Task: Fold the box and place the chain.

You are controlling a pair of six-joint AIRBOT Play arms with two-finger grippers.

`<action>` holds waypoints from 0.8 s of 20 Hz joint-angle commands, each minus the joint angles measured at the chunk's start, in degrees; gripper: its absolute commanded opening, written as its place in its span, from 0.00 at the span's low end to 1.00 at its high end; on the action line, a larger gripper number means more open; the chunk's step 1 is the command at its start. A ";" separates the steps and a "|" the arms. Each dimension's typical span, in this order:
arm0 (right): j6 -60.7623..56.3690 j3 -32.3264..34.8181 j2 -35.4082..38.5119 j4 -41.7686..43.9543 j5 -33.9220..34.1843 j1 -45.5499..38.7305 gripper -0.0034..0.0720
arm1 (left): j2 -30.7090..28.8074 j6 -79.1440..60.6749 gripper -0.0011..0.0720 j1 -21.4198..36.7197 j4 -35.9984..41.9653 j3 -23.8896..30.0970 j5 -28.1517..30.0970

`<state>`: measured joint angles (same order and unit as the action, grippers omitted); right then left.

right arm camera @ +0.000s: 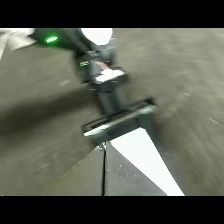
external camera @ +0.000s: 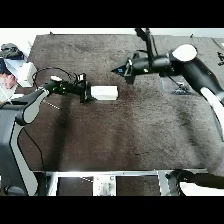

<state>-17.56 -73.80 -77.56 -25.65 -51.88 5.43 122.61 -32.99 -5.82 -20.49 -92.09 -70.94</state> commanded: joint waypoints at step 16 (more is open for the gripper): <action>2.91 40.72 25.59 4.48 36.50 1.53 0.02 | -0.04 0.00 0.29 0.04 2.89 -0.02 -1.70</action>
